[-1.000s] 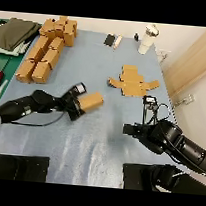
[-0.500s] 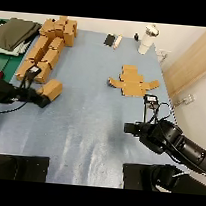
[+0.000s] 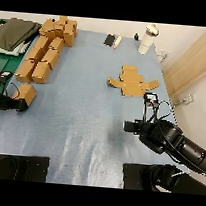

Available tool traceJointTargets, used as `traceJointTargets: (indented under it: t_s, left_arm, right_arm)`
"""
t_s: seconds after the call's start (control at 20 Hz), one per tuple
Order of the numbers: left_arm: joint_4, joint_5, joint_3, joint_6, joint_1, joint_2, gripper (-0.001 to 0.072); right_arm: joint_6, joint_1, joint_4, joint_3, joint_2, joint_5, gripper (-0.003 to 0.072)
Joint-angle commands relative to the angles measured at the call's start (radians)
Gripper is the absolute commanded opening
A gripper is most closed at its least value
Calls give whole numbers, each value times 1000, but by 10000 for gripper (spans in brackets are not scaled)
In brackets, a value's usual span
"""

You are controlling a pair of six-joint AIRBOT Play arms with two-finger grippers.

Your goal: Fold the box.

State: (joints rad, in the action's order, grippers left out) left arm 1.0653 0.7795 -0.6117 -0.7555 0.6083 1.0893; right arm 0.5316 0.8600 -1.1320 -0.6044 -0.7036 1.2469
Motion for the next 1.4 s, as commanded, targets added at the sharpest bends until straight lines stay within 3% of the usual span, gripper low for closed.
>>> traceJointTargets:
  t_s: [0.0,0.2,0.55,0.65,0.85,0.95,1.05,1.25,1.3,1.35]
  left_arm:
    - [12,-107,-1,-23,46,0,463]
    - [11,-216,-33,-23,46,23,462]
    - [8,-228,-69,-21,46,103,471]
    - [6,-227,-69,-20,46,113,662]
    - [12,-175,-69,-22,50,112,697]
    - [19,-115,-73,-24,68,98,696]
    - [78,8,-95,-53,93,64,697]
    - [292,348,-160,-260,122,6,695]
    - [282,429,-169,-303,121,2,585]
    - [238,506,-174,-343,112,-1,209]
  right_arm:
    - [0,0,1,-1,0,-3,4]
    - [0,0,-1,-1,0,-5,4]
    - [-1,0,-8,-1,0,-10,4]
    - [-1,0,-8,-1,0,-10,4]
    - [-1,0,-10,-1,0,-9,5]
    - [0,0,-18,-1,0,-9,5]
    - [0,0,-32,-1,0,-9,5]
    - [0,0,-93,-1,-8,-10,5]
    - [15,-1,-113,-1,-17,-11,5]
    - [50,-3,-132,-1,-34,-13,5]
